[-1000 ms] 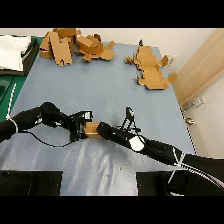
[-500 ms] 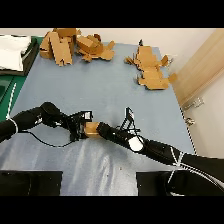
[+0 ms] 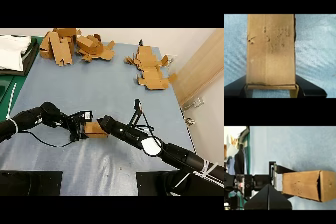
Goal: Fold the box.
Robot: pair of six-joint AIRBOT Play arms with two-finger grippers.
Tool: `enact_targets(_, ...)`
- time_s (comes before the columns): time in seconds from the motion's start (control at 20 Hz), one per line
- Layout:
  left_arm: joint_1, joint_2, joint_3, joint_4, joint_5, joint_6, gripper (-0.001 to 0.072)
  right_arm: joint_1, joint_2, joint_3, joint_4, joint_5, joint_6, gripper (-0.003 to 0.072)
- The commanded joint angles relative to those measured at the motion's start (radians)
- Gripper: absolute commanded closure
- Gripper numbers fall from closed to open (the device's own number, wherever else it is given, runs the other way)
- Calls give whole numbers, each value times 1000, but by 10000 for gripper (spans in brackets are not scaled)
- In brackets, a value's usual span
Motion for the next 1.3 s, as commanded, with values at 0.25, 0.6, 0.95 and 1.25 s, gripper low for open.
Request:
enact_targets(0.25,1,6,2,-31,29,-143,331,-7,35,0,-70,-6,-1,684)
enact_targets(0.6,79,192,77,121,131,-663,331,-40,60,0,-95,-2,0,683)
enact_targets(0.95,432,267,177,476,210,-923,331,-44,104,0,-145,0,0,683)
enact_targets(1.25,628,221,172,477,183,-923,331,-44,106,0,-152,-3,0,683)
